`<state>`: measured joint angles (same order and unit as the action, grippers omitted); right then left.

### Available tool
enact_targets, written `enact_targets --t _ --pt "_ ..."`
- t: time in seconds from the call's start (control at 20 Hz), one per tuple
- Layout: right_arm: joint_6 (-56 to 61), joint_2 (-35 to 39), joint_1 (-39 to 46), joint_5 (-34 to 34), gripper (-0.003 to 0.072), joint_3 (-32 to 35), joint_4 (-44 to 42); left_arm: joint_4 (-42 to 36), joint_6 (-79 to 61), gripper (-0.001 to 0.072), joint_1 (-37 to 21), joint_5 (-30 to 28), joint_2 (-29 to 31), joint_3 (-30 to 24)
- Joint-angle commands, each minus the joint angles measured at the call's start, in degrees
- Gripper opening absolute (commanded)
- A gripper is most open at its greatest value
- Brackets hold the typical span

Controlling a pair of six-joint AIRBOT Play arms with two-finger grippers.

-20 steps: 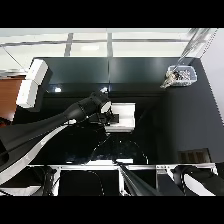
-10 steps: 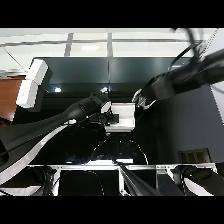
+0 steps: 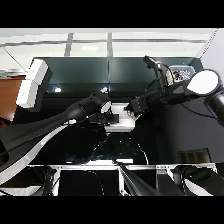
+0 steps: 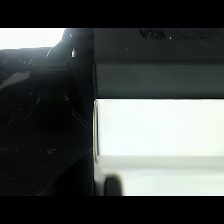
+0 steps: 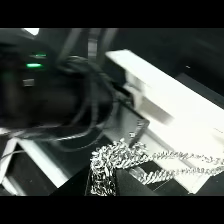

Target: Fold the box and place the chain.

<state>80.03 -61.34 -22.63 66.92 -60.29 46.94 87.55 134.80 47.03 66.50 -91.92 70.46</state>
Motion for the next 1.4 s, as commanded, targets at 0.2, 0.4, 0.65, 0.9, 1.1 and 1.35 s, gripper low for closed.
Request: enact_targets --t 0.2,0.4,0.65,0.9,1.1,1.35 --pt "2.1 0.0 -0.2 -3.3 0.0025 2.8 1.6 0.0 0.0 0.0027 0.0 0.0 0.0 0.0" --pt "2.7 0.0 -0.2 -4.0 0.0086 2.8 1.6 0.0 0.0 0.0027 0.0 0.0 0.0 0.0" --pt "9.6 0.2 4.7 -2.4 0.0372 2.8 13.7 0.0 0.0 0.0027 0.0 0.0 0.0 0.0" --pt "13.8 0.1 16.8 -7.4 0.0372 4.4 36.9 0.0 0.0 0.0027 0.0 0.0 0.0 0.0" --pt "28.2 -0.8 22.5 -24.7 0.0546 12.7 45.7 0.0 0.0 0.0027 0.0 0.0 0.0 0.0" --pt "34.1 -14.7 23.5 -33.5 0.0712 8.5 40.5 0.0 0.0 0.0027 0.0 0.0 0.0 0.0"
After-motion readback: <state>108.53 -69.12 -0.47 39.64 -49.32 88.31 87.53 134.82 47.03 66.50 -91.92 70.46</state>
